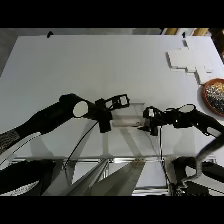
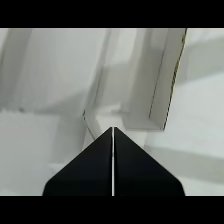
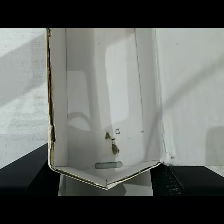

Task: Fold the box and place the chain.

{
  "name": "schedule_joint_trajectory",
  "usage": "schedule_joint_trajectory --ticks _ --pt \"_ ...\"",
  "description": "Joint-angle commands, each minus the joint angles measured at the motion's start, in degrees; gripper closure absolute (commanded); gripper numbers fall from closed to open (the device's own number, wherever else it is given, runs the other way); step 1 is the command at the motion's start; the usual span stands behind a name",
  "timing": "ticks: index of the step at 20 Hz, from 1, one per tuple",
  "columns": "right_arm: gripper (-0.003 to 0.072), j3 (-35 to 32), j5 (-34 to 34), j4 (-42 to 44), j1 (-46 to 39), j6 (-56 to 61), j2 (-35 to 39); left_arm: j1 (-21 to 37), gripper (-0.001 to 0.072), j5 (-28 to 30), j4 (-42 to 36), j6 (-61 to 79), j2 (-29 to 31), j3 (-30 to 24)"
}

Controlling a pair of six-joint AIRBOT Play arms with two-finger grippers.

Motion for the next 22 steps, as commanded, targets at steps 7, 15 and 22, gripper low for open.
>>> schedule_joint_trajectory --ticks 7,15,22 --pt "0.0301 -0.04 0.02 0.02 0.00 0.02 -0.02 4.33 0.0701 -3.93 4.81 8.24 -0.81 -3.65" --pt "0.0301 -0.04 0.02 0.00 0.00 0.02 -0.02 2.14 0.0706 -0.57 -5.79 8.35 3.78 -0.39" --pt "0.0301 -0.04 0.02 0.02 0.00 0.02 -0.02 0.33 0.0705 0.24 -8.46 8.11 -7.74 1.81"
